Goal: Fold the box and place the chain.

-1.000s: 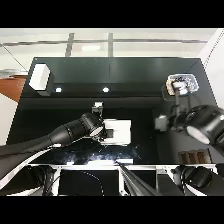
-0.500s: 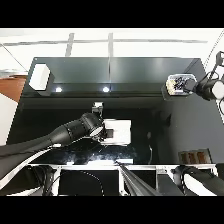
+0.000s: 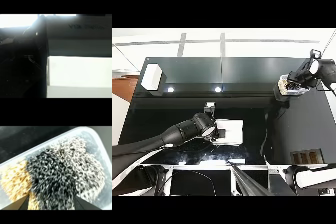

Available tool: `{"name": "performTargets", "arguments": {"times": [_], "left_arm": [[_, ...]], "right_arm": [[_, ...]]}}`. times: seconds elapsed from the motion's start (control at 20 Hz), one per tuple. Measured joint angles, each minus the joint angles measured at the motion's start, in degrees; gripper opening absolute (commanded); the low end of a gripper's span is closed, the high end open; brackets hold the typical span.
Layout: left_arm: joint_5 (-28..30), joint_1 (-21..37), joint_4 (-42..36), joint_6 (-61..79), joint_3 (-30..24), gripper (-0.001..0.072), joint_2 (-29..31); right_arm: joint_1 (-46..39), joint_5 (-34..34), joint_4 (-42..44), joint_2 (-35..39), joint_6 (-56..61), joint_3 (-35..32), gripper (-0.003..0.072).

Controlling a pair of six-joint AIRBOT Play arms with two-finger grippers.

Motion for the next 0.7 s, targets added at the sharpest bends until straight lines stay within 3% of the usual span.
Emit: {"name": "performTargets", "arguments": {"times": [0.05, 0.15, 0.25, 0.3, 0.7], "left_arm": [[0.0, 0.0, 0.0, 0.0, 0.0, 0.0030, 0.0], [0.0, 0.0, 0.0, 0.0, 0.0, 0.0030, 0.0], [0.0, 0.0, 0.0, 0.0, 0.0, 0.0030, 0.0], [0.0, 0.0, 0.0, 0.0, 0.0, 0.0030, 0.0], [0.0, 0.0, 0.0, 0.0, 0.0, 0.0030, 0.0]], "right_arm": [[-0.1, 0.2, 0.5, -1.5, -0.1, 1.0, 0.0457], [-0.2, 0.3, 1.4, -3.7, -0.3, 2.3, 0.0399], [-0.5, 0.1, 1.8, -4.9, -0.4, 3.1, 0.0128], [-0.6, 0.1, 1.9, -5.2, -0.4, 3.5, 0.0045], [-1.0, 7.8, 2.4, -4.4, -3.5, 10.5, 0.0043]]}}
